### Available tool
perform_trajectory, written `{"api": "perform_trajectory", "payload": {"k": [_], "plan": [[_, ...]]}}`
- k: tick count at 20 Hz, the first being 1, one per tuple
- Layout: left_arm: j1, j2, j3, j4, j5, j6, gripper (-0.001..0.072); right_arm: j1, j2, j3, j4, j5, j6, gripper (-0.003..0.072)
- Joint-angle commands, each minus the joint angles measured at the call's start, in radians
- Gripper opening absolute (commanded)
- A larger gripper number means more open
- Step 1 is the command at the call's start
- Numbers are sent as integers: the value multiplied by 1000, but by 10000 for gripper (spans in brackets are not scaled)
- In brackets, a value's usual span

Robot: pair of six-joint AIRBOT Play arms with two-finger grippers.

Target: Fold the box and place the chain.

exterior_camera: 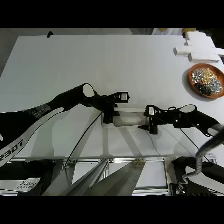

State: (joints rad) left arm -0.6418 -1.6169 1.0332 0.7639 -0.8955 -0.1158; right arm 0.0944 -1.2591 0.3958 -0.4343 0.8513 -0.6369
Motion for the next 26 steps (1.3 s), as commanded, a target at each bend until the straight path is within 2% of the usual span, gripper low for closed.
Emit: {"api": "perform_trajectory", "payload": {"k": [1, 26], "plan": [[0, 0, 0, 0, 1, 0, 11, 0, -2, -1, -2, -6, 0, 392], [0, 0, 0, 0, 16, 3, 11, 0, -1, -1, -6, 0, 0, 399]]}}
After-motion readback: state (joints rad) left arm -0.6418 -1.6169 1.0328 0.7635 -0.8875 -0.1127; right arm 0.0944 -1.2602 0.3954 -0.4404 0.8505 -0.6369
